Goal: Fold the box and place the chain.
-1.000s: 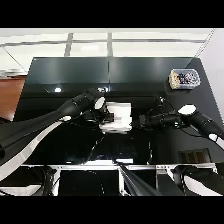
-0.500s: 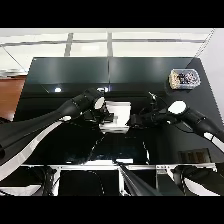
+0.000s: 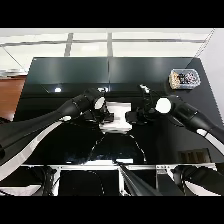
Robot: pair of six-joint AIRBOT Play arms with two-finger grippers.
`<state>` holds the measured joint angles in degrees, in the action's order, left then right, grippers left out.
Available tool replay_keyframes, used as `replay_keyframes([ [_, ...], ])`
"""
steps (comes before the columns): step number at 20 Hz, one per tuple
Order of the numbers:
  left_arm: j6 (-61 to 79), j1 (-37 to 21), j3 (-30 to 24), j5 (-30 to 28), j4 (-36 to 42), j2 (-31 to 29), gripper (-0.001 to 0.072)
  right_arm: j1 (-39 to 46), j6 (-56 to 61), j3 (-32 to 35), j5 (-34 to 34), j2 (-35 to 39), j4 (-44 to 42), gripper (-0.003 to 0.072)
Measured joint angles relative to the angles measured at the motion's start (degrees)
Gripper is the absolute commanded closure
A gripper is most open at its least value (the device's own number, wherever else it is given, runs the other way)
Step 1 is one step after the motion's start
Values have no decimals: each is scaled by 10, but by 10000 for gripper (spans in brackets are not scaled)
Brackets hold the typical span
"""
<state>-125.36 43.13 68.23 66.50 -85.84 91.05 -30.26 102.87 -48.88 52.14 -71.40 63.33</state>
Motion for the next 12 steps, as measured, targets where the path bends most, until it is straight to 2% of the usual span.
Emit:
replay_keyframes([
  [3, 0, 0, 0, 0, 1, 0, 683, -21, 47, -23, 21, -29, 45, 383],
  [12, 0, 0, 0, 0, 1, 0, 683, -55, 127, -93, 73, -95, 103, 383],
])
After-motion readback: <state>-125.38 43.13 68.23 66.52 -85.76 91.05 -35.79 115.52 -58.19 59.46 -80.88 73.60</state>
